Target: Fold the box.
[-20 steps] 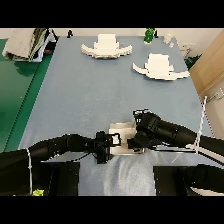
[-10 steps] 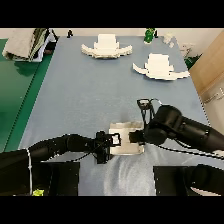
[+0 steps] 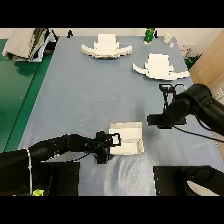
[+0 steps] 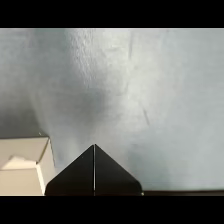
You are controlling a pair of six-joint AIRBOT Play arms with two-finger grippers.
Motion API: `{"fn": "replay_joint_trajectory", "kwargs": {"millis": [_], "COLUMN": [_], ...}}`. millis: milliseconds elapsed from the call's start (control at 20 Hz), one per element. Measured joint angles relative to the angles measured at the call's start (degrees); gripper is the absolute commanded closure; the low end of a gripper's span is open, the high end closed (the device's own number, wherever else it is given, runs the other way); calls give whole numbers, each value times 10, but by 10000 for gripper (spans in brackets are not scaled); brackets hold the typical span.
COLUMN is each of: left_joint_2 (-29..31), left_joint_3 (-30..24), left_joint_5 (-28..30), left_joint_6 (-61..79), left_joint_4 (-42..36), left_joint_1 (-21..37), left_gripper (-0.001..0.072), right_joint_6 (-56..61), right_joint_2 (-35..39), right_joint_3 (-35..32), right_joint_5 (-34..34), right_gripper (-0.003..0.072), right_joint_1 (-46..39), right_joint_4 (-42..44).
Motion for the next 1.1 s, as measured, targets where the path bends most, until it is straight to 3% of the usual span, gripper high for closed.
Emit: {"fn": "replay_joint_trajectory", "kwargs": {"millis": [150, 300, 500, 850, 1100], "left_joint_2": [0, 0, 0, 0, 0], "left_joint_3": [0, 0, 0, 0, 0], "left_joint_5": [0, 0, 0, 0, 0], "left_joint_6": [0, 0, 0, 0, 0], "left_joint_4": [0, 0, 0, 0, 0], "left_joint_1": [0, 0, 0, 0, 0], "left_gripper": [260, 260, 260, 260, 260], "right_joint_6": [-134, -266, -378, -537, -588], "right_joint_2": [-63, -144, -224, -246, -193], "right_joint_3": [0, 1, 1, -2, -31], "right_joint_5": [42, 35, -16, -113, -119], "right_gripper": [684, 684, 684, 684, 684], "right_joint_1": [-133, -231, -261, -184, -110], "right_joint_4": [170, 362, 503, 564, 513]}}
